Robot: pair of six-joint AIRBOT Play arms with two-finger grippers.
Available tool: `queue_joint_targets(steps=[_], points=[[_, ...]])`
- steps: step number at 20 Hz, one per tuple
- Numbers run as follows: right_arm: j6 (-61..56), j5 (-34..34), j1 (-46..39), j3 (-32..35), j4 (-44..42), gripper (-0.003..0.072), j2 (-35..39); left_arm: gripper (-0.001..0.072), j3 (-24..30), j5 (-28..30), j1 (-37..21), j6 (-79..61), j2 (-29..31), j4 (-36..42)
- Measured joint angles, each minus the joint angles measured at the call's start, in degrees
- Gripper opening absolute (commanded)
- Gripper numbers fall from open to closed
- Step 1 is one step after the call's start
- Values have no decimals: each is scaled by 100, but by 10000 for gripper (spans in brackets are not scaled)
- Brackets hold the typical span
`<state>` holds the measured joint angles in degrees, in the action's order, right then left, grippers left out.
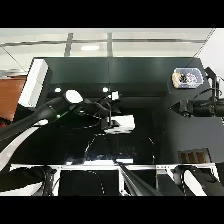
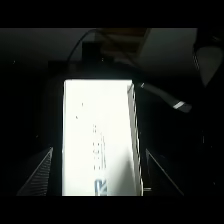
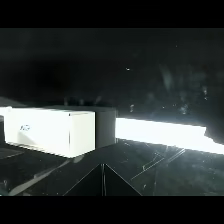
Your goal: Fold the box and place the chain.
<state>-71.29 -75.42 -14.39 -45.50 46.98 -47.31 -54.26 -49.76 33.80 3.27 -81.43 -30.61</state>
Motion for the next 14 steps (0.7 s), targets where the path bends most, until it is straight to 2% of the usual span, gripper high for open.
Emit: queue_joint_targets(steps=[5,14], points=[[142,44,-9,0,20,13,0,713,-199,243,306,629,-319,-42],[400,199,-9,0,24,13,0,713,-256,330,382,927,-398,-131]])
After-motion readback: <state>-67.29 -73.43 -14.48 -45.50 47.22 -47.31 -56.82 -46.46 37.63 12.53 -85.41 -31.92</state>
